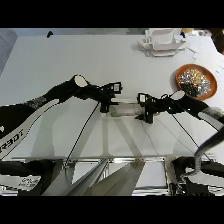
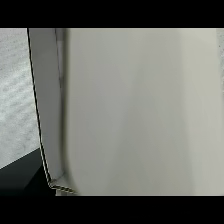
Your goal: Fold the box and place the chain.
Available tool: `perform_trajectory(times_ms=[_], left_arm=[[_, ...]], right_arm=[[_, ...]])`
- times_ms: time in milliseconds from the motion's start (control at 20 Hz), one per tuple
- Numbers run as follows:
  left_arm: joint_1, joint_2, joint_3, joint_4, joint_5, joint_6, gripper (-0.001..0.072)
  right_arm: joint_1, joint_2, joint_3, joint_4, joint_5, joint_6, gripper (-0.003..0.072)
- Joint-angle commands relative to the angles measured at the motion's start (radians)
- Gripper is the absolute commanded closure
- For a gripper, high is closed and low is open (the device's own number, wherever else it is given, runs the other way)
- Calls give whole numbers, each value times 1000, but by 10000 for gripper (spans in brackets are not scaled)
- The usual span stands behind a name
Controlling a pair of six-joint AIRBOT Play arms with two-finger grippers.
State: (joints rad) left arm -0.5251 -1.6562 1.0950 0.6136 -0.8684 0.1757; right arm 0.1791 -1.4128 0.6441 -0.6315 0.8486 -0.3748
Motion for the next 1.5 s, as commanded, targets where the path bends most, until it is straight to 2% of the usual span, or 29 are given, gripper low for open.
perform_trajectory(times_ms=[0,50,100,250,300,500,700,800,900,950,1000,1050,1150,1250,1350,1450], left_arm=[[-1,1,0,1,-4,0,698],[0,2,0,0,-4,0,693],[0,6,0,2,-4,0,627],[2,45,0,2,-8,0,232],[2,64,0,4,-19,-1,171],[2,155,0,95,-128,-5,171],[2,249,0,284,-217,-179,171],[2,303,0,366,-275,-285,183],[1,349,0,373,-337,-398,248],[-4,366,0,372,-373,-447,353],[-10,377,0,370,-407,-476,490],[-19,380,0,367,-449,-495,705],[-48,373,-3,364,-491,-526,706],[-89,361,-15,357,-437,-556,706],[-130,331,-15,327,-310,-558,706],[-157,291,-15,256,-87,-563,705]], right_arm=[[0,0,0,0,1,0,371],[0,0,0,0,0,0,371],[0,0,0,0,1,0,371],[0,0,0,0,0,0,371],[0,0,0,0,0,0,371],[0,0,0,0,0,0,371],[0,0,0,0,0,0,371],[0,0,0,0,0,0,371],[0,0,0,0,0,0,371],[0,0,0,0,0,0,371],[0,0,0,0,0,0,371],[0,0,0,0,0,0,371],[0,0,0,0,0,0,371],[0,0,0,0,0,0,371],[0,0,0,0,0,0,371],[0,0,0,0,0,0,371]])
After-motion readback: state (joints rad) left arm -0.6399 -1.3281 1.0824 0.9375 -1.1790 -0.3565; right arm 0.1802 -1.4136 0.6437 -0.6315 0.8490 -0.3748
